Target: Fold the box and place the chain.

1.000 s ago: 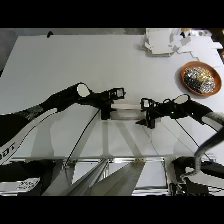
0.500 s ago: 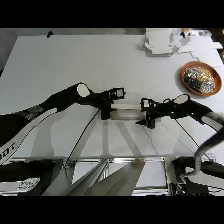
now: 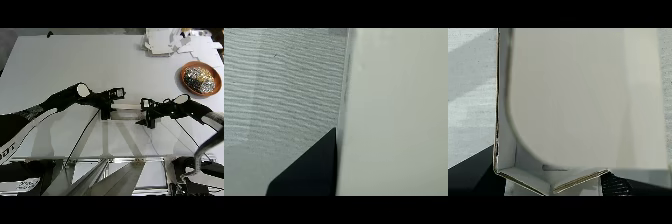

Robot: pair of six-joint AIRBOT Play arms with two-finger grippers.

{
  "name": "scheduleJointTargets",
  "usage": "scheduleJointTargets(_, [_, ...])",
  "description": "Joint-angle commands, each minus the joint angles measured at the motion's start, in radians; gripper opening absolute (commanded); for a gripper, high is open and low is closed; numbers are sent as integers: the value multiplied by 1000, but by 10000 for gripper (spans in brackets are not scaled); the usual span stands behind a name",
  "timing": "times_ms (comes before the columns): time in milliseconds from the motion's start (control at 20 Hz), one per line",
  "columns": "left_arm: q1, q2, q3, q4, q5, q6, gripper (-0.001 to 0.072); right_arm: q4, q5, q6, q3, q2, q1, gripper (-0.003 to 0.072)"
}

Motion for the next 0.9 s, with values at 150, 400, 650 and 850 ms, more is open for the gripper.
scheduleJointTargets(150, [1, 1, 0, 1, 0, 0, 14, 0, 1, 0, 0, 0, 0, 409])
scheduleJointTargets(400, [3, 64, 0, 60, -43, 0, 524, 0, 1, 0, 0, 0, 0, 409])
scheduleJointTargets(650, [3, 217, 0, 292, -217, -213, 470, 0, 1, 0, 0, 0, 0, 409])
scheduleJointTargets(850, [-1, 359, 0, 362, -401, -359, 2, 0, 1, 0, 0, 0, 0, 409])
